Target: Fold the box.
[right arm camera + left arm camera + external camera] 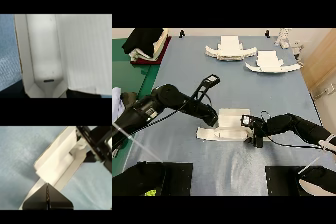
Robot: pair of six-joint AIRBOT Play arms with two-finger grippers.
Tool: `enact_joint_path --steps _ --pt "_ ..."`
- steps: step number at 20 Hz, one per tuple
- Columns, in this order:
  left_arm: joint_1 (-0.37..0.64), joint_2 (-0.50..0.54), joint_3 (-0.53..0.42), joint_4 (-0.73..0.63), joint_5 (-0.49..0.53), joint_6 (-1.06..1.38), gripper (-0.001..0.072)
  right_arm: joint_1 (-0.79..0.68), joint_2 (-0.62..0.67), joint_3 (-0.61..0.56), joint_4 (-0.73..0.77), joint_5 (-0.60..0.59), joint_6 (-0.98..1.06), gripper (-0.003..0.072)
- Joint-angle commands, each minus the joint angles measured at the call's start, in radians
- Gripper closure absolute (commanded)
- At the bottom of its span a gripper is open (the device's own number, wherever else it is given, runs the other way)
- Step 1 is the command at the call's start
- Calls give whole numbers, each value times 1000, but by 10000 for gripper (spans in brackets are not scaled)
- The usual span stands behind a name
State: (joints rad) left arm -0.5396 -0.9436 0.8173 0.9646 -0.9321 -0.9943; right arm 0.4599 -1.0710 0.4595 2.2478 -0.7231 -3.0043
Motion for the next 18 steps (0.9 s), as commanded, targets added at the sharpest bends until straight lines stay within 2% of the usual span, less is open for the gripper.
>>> enact_joint_path --steps 1,4,7,8,10,13,16,18 --pt "89 109 -71 -17 -73 158 696 1 0 0 0 0 1 165" --pt "204 100 -96 -187 -233 413 695 1 0 0 0 0 1 165" --pt "215 90 -97 -195 -209 575 692 1 0 0 0 0 1 164" --pt "215 88 -97 -194 -188 624 669 0 0 0 0 0 1 165" --pt "215 84 -97 -195 -148 697 33 1 0 0 0 0 1 165" --pt "216 76 -125 -196 -94 793 27 0 0 0 0 0 1 165" --pt "211 52 -220 -218 -61 967 27 1 0 0 0 0 1 165" --pt "186 27 -286 -239 5 1025 27 1 0 0 0 0 1 165"
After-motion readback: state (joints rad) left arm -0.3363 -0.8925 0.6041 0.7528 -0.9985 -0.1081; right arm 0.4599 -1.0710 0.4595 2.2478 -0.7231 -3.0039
